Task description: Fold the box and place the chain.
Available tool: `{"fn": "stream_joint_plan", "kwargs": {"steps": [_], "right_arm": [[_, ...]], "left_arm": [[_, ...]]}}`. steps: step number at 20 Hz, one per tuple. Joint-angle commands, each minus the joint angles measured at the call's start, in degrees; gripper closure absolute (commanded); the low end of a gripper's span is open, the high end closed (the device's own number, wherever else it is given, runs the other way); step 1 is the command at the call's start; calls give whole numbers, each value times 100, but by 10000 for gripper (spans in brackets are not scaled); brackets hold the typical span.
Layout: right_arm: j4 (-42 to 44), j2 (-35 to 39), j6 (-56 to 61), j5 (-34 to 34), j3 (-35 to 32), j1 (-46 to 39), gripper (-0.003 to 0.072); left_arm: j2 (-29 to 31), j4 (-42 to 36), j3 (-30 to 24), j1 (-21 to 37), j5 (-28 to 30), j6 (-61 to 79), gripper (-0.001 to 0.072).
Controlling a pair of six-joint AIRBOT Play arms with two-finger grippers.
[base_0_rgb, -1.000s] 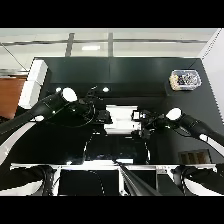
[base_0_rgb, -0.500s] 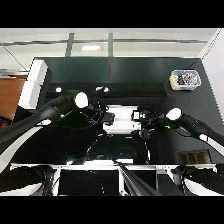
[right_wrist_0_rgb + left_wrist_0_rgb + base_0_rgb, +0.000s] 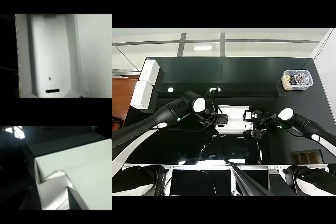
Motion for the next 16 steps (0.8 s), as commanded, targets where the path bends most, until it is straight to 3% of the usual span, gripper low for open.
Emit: {"fn": "stream_joint_plan", "kwargs": {"steps": [1, 4, 5, 6, 7, 16], "right_arm": [[2, 0, 0, 0, -2, 2, 504], [2, 0, 0, 0, -2, 2, 504], [2, 0, 0, 0, -2, 2, 504], [2, 0, 0, 0, -2, 2, 504], [0, 0, 0, 0, -2, 2, 504], [0, 0, 0, 0, -2, 2, 504]], "left_arm": [[-11, 483, 142, -258, -79, -404, 211], [-13, 721, 201, -470, -72, -651, 211], [-13, 726, 201, -507, -79, -699, 247], [-13, 721, 201, -522, -66, -739, 356], [-13, 726, 201, -544, -31, -739, 371], [-162, 791, 201, -540, -61, -1023, 374]]}}
